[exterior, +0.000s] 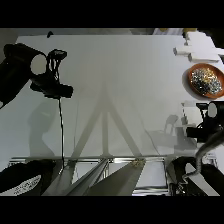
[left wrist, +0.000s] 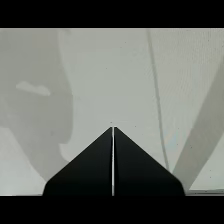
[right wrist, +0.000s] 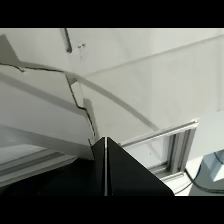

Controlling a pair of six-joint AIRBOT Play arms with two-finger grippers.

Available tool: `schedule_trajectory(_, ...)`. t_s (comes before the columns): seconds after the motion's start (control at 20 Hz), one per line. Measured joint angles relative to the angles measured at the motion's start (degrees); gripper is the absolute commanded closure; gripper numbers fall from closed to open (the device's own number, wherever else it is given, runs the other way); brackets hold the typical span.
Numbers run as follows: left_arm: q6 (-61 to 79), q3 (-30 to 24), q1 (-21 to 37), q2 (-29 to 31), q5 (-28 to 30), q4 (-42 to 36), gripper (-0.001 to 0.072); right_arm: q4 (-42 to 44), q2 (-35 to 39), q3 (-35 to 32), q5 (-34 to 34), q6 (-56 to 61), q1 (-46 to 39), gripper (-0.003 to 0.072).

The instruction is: Fold the box and place the chain.

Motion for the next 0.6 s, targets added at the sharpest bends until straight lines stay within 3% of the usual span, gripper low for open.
schedule_trajectory(0.3, 0.00, 0.00, 0.00, 0.00, 0.02, 0.00, 0.0700, -7.19, 0.00, 0.81, -6.84, -2.75, -0.02, 0.0667)
schedule_trajectory(0.55, 0.00, 0.00, 0.00, 0.00, 0.00, 0.00, 0.0700, -9.33, 2.36, 5.35, -8.74, -6.95, -0.02, 0.0666)
schedule_trajectory(0.6, 0.00, 0.00, 0.00, 0.00, 0.00, 0.00, 0.0700, -10.56, 2.84, 5.95, -8.85, -7.52, -0.04, 0.0627)
